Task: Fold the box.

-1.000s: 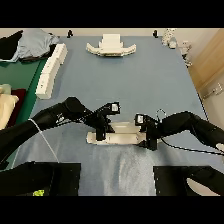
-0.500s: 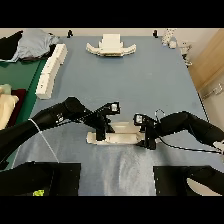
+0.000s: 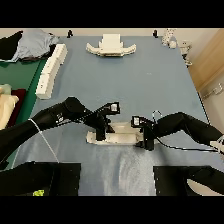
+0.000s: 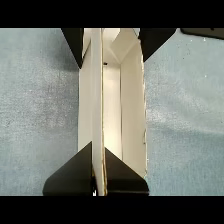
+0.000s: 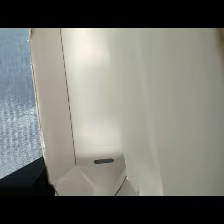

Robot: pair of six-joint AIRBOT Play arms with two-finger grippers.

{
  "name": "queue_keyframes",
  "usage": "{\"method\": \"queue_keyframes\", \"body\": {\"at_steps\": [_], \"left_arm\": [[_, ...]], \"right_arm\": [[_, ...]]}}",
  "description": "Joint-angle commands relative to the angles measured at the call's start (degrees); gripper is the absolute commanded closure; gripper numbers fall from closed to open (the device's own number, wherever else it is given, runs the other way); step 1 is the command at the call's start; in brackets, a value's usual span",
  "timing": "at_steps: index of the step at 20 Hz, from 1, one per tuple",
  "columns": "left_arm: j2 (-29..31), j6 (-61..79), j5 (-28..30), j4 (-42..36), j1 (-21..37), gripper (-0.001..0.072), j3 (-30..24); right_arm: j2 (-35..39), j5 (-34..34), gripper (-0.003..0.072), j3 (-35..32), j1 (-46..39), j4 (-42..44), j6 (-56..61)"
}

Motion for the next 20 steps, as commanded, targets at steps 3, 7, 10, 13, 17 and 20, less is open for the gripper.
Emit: {"method": "queue_keyframes", "body": {"at_steps": [3, 7, 10, 13, 17, 20], "left_arm": [[0.00, -0.02, 0.09, 0.00, 0.00, 0.0697, 0.02], [0.00, -0.02, 0.09, 0.00, 0.00, 0.0697, 0.02], [0.00, -0.02, 0.09, 0.00, 0.02, 0.0697, 0.02], [0.00, -0.02, 0.09, 0.00, 0.00, 0.0697, 0.02], [0.00, -0.02, 0.07, -0.02, 0.00, 0.0697, 0.02], [0.00, 0.02, 0.13, -0.02, 0.00, 0.0697, 0.02]], "right_arm": [[-0.07, -0.63, 0.0218, -0.04, 0.24, -1.33, 0.04], [-0.07, -0.24, 0.0209, -0.04, 0.24, -1.27, 0.48], [0.11, -0.24, 0.0118, 0.00, 0.24, -1.25, 1.20], [0.17, 0.22, 0.0118, 0.00, 0.24, -1.25, 1.20], [0.17, 0.22, 0.0118, 0.00, 0.24, -1.14, 1.60], [0.17, 0.17, 0.0118, 0.00, 0.24, -0.81, 1.60]]}}
